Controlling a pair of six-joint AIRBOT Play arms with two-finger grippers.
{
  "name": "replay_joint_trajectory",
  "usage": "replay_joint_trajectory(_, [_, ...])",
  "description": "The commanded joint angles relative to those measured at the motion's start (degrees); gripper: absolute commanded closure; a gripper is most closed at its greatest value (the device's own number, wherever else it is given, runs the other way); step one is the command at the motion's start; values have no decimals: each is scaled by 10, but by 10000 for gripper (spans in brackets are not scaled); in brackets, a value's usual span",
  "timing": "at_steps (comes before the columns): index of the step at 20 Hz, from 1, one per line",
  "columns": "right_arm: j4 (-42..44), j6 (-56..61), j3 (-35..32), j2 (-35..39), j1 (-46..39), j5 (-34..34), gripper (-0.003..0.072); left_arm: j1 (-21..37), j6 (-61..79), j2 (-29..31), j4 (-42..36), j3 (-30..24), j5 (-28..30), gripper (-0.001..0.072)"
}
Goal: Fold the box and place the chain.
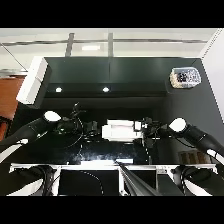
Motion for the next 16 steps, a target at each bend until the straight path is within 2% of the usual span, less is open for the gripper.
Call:
replay_joint_trajectory(1, [0, 0, 0, 0, 1, 0, 284, -1, 10, 28, 0, 3, -2, 463])
replay_joint_trajectory(2, [0, 0, 0, 0, 1, 0, 284, -1, 19, 34, 0, 3, 0, 458])
replay_joint_trajectory(3, [0, 0, 0, 0, 1, 0, 284, -1, 19, 40, 0, 3, 1, 377])
replay_joint_trajectory(4, [0, 0, 0, 0, 1, 0, 284, -1, 20, 44, 0, 3, 2, 264])
replay_joint_trajectory(9, [0, 0, 0, 0, 1, 0, 284, -22, 25, 45, 0, 3, 10, 266])
replay_joint_trajectory(11, [0, 0, 0, 0, 1, -2, 283, -40, 27, 45, -1, 3, 24, 311])
replay_joint_trajectory(16, [0, 0, 0, 0, 1, -3, 284, -82, 26, 45, -2, 4, 61, 311])
